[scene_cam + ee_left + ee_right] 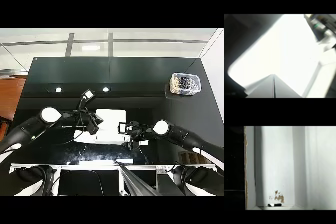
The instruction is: Fold the box and place the chain.
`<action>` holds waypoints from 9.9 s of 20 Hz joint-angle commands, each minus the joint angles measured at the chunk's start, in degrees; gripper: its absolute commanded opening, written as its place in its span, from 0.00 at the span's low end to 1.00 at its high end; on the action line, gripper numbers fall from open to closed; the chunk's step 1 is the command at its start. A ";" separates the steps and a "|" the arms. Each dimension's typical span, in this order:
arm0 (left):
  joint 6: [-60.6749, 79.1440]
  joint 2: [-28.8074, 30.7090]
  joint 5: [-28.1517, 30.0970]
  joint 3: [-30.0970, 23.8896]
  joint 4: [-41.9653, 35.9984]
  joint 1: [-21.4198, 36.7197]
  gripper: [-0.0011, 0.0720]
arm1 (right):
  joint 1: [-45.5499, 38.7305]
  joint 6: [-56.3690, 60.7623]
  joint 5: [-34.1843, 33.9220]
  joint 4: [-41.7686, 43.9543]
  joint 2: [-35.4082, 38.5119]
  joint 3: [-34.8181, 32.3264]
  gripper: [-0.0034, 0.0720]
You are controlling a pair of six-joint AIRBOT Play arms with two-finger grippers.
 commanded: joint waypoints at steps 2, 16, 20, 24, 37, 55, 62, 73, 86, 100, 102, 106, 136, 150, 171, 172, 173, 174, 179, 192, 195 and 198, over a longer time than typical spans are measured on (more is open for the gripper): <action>0.15 -5.33 0.85 0.00 0.50 -0.15 0.06 | -0.02 0.00 -0.76 0.04 -0.02 -0.02 0.67; -0.33 10.25 -16.65 4.04 19.65 9.55 0.99 | -0.04 0.02 -0.76 0.04 -0.02 -0.02 0.67; 1.66 9.99 -22.67 -0.35 22.51 12.74 0.99 | -0.02 0.00 -0.76 0.04 -0.02 -0.02 0.67; 17.97 9.46 -21.31 -5.35 22.23 12.09 0.99 | -0.04 0.00 -0.74 0.04 -0.02 -0.02 0.67; 25.94 3.45 -10.78 -6.27 15.93 4.46 0.93 | -0.04 0.00 -0.76 0.04 -0.02 -0.02 0.67; 25.99 3.43 -10.16 -6.25 8.02 2.58 0.36 | -0.02 0.02 -0.76 0.04 -0.02 -0.02 0.67; 25.99 3.34 -8.74 -6.27 4.42 2.56 0.31 | -0.02 0.00 -0.74 0.04 -0.04 -0.02 0.67; 27.87 0.61 -5.73 -6.27 4.39 -0.17 0.37 | -0.02 0.00 -0.76 0.04 -0.04 -0.02 0.67; 28.48 0.61 -6.16 -6.25 4.66 -0.17 0.55 | -0.04 0.00 -0.76 0.04 -0.04 -0.02 0.67; -48.61 18.62 -20.63 -4.70 40.70 24.55 0.05 | -0.04 0.02 -0.74 0.07 -0.02 -0.02 0.67; -48.78 15.67 -24.37 -5.42 35.39 30.95 0.05 | -0.02 0.00 -0.74 0.07 -0.04 -0.02 0.67; -50.07 6.88 -24.92 -7.89 21.51 36.92 0.05 | -0.02 0.02 -0.76 0.13 -0.04 -0.02 0.67; -36.48 3.56 -27.67 -7.04 2.89 22.91 0.97 | -0.02 0.02 -0.72 0.22 -0.04 -0.02 0.67; -45.29 3.78 -13.73 -7.04 6.97 6.73 0.97 | -0.02 0.02 -0.72 0.22 -0.02 -0.02 0.67; -81.88 3.54 -8.79 1.14 35.60 -10.38 0.95 | -0.02 0.02 -0.74 0.20 -0.02 -0.02 0.67; -83.45 3.26 -8.79 1.36 35.87 -11.15 0.93 | -0.02 0.02 -0.72 0.20 -0.02 -0.02 0.67; -85.40 2.73 -8.83 1.51 35.98 -11.69 0.93 | -0.02 0.02 -0.72 0.20 -0.02 -0.02 0.67; -86.62 2.10 -8.87 1.68 35.98 -11.93 0.87 | -0.02 0.02 -0.74 0.20 -0.04 -0.02 0.67; -89.24 -4.26 -11.58 5.62 39.28 -13.49 0.83 | -0.02 0.00 -0.81 0.15 -0.02 -0.02 0.67; -96.19 -7.41 -16.37 9.79 46.29 -16.24 0.57 | -0.02 -0.02 -0.81 0.02 -0.02 -0.02 0.67; -96.43 -7.54 -16.26 10.05 46.60 -16.24 0.57 | -0.02 0.00 -0.81 0.02 -0.04 -0.02 0.67; -96.10 -7.82 -15.39 10.05 46.66 -16.81 0.57 | -0.02 -0.02 -0.81 0.02 -0.04 -0.02 0.67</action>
